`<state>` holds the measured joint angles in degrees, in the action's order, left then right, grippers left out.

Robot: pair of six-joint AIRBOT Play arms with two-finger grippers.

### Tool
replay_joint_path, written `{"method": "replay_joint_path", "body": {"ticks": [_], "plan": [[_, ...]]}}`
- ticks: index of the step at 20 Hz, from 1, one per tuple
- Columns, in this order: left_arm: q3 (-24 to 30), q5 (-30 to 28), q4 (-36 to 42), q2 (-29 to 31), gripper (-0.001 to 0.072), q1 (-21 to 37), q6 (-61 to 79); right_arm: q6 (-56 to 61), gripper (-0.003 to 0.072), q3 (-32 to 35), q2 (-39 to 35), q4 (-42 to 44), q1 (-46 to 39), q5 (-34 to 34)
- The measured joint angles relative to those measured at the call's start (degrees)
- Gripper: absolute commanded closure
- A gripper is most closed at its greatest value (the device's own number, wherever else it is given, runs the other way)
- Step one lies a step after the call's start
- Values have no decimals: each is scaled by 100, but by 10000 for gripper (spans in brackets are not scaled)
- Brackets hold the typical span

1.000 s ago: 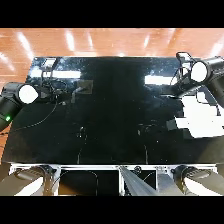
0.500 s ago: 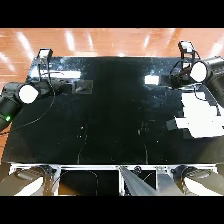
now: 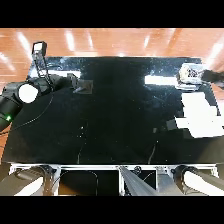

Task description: Fold the box and place the chain.

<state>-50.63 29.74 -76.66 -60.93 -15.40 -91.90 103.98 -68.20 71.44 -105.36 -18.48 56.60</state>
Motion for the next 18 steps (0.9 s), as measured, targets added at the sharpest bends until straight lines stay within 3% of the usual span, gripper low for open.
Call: {"method": "replay_joint_path", "body": {"ticks": [2,4,8,11,18], "plan": [[0,267,48,-2,81,0,0,-260,-34,0,136,437,-1091,-46],[0,496,122,-2,81,0,-2,-1121,-34,0,341,1438,-2175,37],[0,815,317,-4,81,-7,-4,-3008,-34,0,898,3213,-3740,905],[0,918,450,-9,81,-17,-11,-3709,-34,-11,1322,3790,-4505,1453],[0,1102,520,-15,81,-35,-9,-4478,-34,-678,2146,4675,-5386,1893]]}}
